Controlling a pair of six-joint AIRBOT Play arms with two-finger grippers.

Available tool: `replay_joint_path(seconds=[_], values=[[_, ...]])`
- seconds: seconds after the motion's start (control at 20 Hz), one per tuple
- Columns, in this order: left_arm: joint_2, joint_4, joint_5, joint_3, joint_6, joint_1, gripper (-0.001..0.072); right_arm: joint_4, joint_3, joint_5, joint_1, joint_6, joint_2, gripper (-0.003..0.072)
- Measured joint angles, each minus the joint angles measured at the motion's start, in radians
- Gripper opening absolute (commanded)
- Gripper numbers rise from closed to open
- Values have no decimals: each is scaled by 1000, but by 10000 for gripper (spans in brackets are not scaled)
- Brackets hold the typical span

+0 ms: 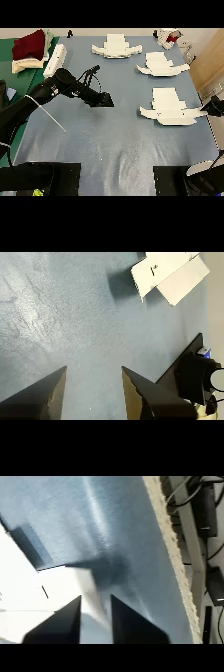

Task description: Fold the box.

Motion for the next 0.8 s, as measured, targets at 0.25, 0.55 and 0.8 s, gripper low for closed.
replay_joint_path(seconds=[0.25,0.55,0.8], values=[[0,-5,-20,0,-3,0,245,167,14,-78,52,-79,-13,3],[18,-6,-40,0,36,5,12,276,-8,-101,202,-58,32,2],[142,42,-140,-43,44,68,12,299,-257,36,359,4,235,2]])
